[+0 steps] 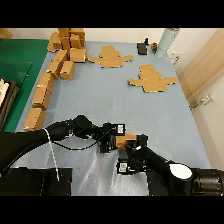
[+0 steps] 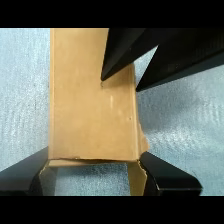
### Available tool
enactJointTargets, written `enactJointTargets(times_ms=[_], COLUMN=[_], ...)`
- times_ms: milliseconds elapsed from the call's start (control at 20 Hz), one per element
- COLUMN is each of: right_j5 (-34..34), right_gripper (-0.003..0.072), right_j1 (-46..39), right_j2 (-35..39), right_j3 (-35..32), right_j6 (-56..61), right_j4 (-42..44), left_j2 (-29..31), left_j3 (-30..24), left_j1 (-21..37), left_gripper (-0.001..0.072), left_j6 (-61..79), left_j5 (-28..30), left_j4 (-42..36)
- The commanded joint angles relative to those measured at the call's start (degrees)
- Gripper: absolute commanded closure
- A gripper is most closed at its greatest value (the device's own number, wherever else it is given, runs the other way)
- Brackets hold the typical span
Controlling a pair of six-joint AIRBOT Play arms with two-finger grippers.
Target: Fold the box.
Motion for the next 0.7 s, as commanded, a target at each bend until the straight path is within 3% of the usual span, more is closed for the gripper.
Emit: enactJointTargets(times_ms=[0,100,250,650], right_j5=[-0.63,-0.92,-1.11,-1.14], right_gripper=[0.0404,0.0406,0.0526,0.0534], right_j1=[0.04,0.04,0.02,0.02], right_j2=[2.29,2.34,1.81,-0.07], right_j3=[0.04,0.02,-0.02,-0.11], right_j6=[-0.09,-0.09,-0.07,-0.07], right_j4=[0.87,0.87,0.90,1.44], left_j2=[-0.02,-0.02,-0.02,-0.02], left_j3=[0.02,0.02,0.04,0.02], left_j1=[0.00,0.00,0.00,0.00], left_gripper=[0.0236,0.0236,0.0236,0.0236], left_j6=[0.02,0.02,0.02,0.02], left_j5=[0.02,0.02,0.02,0.02], left_j4=[0.02,0.02,0.02,0.02])
